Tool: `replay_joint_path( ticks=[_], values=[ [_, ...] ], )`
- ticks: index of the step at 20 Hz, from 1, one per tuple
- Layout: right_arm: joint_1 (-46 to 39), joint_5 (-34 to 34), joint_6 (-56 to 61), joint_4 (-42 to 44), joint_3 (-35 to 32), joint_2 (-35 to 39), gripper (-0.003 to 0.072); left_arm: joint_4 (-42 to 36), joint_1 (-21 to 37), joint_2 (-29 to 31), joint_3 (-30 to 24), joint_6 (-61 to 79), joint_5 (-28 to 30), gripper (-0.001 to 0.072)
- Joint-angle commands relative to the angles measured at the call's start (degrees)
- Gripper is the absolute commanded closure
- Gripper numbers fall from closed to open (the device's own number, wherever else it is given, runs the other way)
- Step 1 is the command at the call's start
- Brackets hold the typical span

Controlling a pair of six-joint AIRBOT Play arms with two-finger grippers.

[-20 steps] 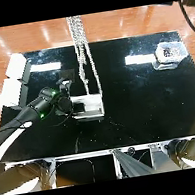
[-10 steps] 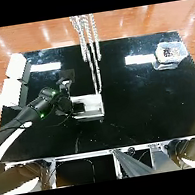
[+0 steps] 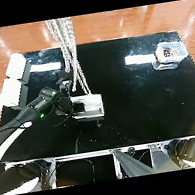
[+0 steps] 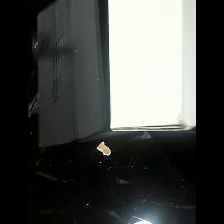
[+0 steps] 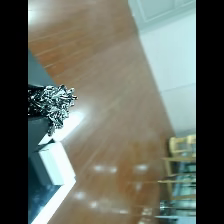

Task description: Fold the box and place the chain.

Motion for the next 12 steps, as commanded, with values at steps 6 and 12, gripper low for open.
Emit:
replay_joint_path(
  ticks=[6,12],
  values=[
    [0.6,-0.1,0.0,1.2,5.0,0.0,0.0664,0.1,0.0,0.0,0.0,0.0,0.0,0.0689],
    [4.5,-1.7,-2.9,2.6,5.0,0.4,0.0663,0.2,0.0,0.0,0.0,0.0,0.0,0.0689]
  ],
)
